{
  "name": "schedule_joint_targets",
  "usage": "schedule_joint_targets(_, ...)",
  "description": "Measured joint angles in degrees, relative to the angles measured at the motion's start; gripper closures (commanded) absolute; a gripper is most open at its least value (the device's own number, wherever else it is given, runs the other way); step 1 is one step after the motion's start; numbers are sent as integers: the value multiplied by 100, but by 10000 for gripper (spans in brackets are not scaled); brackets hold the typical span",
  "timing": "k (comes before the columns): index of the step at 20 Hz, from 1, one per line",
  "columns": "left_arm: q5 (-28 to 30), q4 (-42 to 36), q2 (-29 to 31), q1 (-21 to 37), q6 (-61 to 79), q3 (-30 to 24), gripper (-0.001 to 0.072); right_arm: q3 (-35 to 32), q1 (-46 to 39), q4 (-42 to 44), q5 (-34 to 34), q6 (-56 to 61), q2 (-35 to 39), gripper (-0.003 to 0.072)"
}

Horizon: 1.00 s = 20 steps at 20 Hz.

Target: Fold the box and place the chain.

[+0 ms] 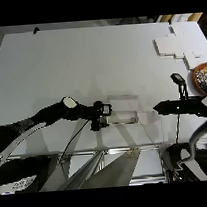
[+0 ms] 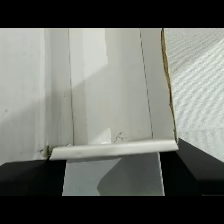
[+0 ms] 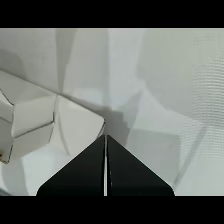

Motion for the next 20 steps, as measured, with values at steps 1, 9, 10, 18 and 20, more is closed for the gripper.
schedule_joint_targets(1,2,0,0,0,0,0,396,4,-15,-9,50,63,-129,666)
schedule_joint_targets(9,0,0,0,0,0,0,396,-11,-57,-59,118,435,-881,666)
schedule_joint_targets(10,0,0,0,0,0,0,396,-24,-35,-59,98,459,-940,666)
schedule_joint_targets(18,0,0,0,0,0,0,396,-98,885,251,-149,546,-1226,664)
schedule_joint_targets(20,0,0,0,0,0,0,396,-105,1121,334,-170,568,-1169,616)
